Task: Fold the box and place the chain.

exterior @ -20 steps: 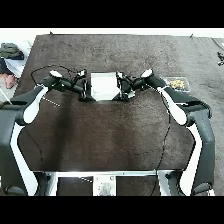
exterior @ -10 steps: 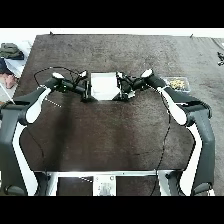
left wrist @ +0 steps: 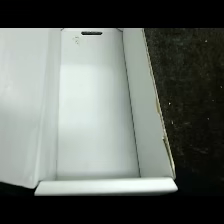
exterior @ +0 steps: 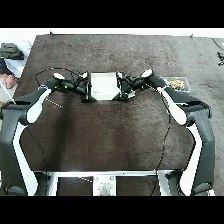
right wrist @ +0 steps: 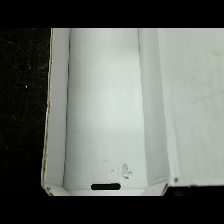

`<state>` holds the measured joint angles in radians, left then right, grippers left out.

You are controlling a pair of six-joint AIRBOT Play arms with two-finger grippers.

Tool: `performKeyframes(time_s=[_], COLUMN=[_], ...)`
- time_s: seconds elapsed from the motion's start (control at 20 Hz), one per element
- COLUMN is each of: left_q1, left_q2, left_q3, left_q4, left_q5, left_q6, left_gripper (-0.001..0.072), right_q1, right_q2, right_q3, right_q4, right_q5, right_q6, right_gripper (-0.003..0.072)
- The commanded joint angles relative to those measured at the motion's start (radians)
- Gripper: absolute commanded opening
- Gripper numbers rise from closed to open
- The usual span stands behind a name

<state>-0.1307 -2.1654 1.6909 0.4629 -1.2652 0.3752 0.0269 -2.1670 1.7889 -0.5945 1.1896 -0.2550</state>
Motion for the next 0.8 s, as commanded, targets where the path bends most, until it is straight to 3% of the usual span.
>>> performKeyframes(time_s=[0.0, 0.35, 0.5, 0.75], left_q1=[0.000, 0.001, 0.001, 0.001], left_q2=[-0.001, 0.002, 0.002, 0.002], left_q3=[0.000, 0.000, 0.002, 0.002], left_q4=[0.011, 0.010, 0.008, 0.008], left_q5=[0.010, 0.009, 0.008, 0.006], left_q6=[0.001, 0.000, 0.000, 0.000], left_gripper=[0.0714, 0.0711, 0.0358, 0.0344], right_q1=[0.001, 0.001, 0.001, 0.001], right_q2=[0.000, 0.000, 0.000, 0.000], right_q3=[0.001, 0.001, 0.001, 0.001], right_q4=[0.000, 0.000, 0.000, 0.000], right_q5=[0.000, 0.000, 0.000, 0.000], right_q6=[0.000, 0.000, 0.000, 0.000], right_gripper=[0.0277, 0.0277, 0.0277, 0.0277])
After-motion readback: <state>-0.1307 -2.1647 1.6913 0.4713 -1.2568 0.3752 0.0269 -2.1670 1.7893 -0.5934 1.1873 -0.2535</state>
